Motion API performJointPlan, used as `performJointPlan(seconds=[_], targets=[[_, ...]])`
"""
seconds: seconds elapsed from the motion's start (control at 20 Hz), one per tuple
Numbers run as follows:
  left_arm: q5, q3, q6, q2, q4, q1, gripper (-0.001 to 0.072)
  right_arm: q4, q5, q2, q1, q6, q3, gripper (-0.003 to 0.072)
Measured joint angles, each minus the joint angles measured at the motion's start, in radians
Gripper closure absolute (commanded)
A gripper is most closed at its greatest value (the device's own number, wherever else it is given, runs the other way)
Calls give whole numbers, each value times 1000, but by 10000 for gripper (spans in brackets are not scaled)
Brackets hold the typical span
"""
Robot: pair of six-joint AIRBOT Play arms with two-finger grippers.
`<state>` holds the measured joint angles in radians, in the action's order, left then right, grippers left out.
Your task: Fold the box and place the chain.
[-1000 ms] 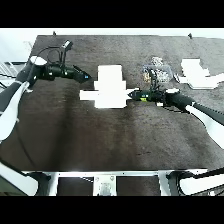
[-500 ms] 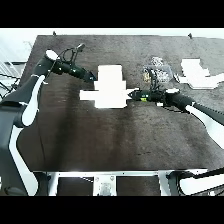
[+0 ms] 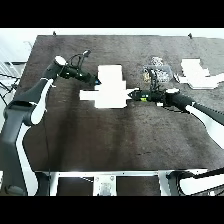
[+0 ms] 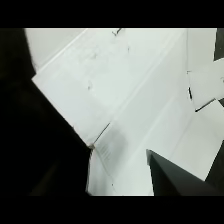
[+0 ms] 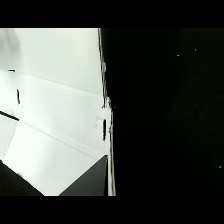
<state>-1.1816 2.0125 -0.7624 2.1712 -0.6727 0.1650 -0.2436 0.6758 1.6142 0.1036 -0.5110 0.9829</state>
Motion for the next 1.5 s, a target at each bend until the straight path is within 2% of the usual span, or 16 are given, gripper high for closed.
performJointPlan(seconds=[0.15,0.25,0.45,0.6,0.65,0.7,0.85,0.95,1.0,1.05,1.1,1.25,1.5], targets=[[7,1,13,11,20,4,199,0,0,0,0,0,0,675],[8,1,20,14,33,6,297,0,0,0,0,0,0,675],[0,1,40,22,70,9,298,0,0,0,0,0,0,674],[-18,1,54,32,89,8,426,0,0,0,0,1,0,675],[-21,1,56,34,95,8,439,-2,0,0,0,1,0,674],[-25,1,58,35,99,8,486,-2,0,0,0,2,0,675],[-39,2,69,37,106,8,687,-3,-1,0,0,11,0,674],[-50,2,84,38,109,8,688,-4,-3,0,0,15,0,672],[-53,2,98,38,109,8,689,-4,-2,0,0,16,0,601],[-63,2,114,38,109,8,689,-1,0,0,0,16,0,434],[-77,1,131,39,105,8,689,1,3,0,0,18,0,373],[-112,2,198,39,108,9,691,30,22,-2,-12,18,0,374],[-174,2,380,37,122,8,696,66,129,-48,-117,18,0,374]])
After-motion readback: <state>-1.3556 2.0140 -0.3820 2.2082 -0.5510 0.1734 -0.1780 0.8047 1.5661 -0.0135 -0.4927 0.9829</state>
